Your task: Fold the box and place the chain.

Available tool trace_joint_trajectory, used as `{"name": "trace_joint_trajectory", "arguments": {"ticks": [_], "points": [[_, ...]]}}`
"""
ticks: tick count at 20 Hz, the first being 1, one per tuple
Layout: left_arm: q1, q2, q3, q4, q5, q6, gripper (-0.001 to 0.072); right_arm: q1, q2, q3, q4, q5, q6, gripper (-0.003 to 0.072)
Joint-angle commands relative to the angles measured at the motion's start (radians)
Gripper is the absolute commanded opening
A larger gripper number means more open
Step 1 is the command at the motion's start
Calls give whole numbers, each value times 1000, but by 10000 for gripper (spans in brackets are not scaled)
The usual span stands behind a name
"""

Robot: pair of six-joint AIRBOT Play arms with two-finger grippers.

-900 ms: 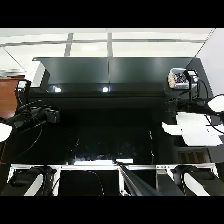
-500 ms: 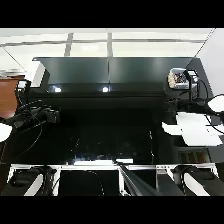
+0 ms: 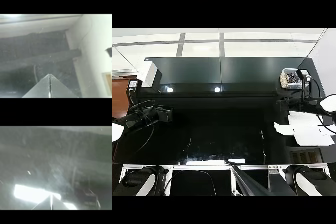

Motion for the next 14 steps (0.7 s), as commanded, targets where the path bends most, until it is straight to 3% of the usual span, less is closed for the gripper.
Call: {"name": "trace_joint_trajectory", "arguments": {"ticks": [1,2,3,4,5,7,10,12,14], "points": [[1,-1,0,-60,65,0,25,0,0,0,94,-182,-2,17],[1,-4,0,-60,104,0,25,-3,0,0,59,-266,0,46],[1,-10,0,-76,134,0,25,-11,-2,0,27,-335,0,411],[1,-18,0,-97,147,0,28,-28,-7,2,-2,-375,0,720],[1,-29,0,-109,146,0,128,-53,-19,13,-41,-369,0,720],[1,-52,0,-105,107,0,710,-157,-70,63,-200,-299,72,720],[2,-88,0,-101,77,-1,711,-496,-209,179,-430,-176,352,720],[2,-113,0,-101,42,-10,711,-740,-294,255,-361,-55,381,720],[1,-143,0,-93,7,-15,711,-901,-367,344,-271,92,227,720]]}}
